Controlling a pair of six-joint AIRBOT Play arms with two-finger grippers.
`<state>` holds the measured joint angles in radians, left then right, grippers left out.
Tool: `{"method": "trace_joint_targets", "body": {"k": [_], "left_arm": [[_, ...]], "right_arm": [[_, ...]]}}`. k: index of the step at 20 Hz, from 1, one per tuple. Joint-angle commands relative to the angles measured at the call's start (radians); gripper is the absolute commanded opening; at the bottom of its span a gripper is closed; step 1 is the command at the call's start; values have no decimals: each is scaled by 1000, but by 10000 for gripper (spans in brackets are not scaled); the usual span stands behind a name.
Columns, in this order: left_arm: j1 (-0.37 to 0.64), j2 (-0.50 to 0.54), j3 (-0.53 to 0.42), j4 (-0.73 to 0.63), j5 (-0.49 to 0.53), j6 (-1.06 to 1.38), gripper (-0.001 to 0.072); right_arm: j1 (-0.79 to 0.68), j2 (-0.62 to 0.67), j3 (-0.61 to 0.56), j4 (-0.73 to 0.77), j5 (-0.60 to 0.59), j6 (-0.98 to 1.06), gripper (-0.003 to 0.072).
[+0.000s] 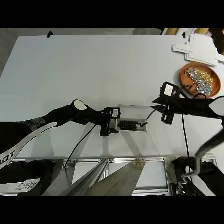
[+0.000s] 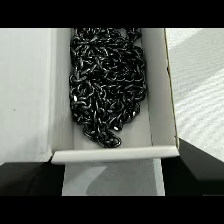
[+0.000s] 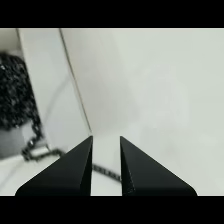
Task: Fold the box and place the chain.
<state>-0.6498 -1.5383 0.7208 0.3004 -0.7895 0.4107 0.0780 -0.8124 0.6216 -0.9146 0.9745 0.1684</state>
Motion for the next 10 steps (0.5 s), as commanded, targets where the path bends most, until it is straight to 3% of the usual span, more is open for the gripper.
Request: {"method": "trace_joint_targets", "body": {"k": [1, 5, 10], "left_arm": [[0, 0, 0, 0, 0, 0, 170], [0, 0, 0, 0, 0, 0, 170], [0, 0, 0, 0, 0, 0, 170]], "right_arm": [[-49, -123, 21, -116, 21, 0, 155], [-29, -278, 20, -173, 46, -198, 157], [0, -352, 20, -171, -51, -373, 182]]}}
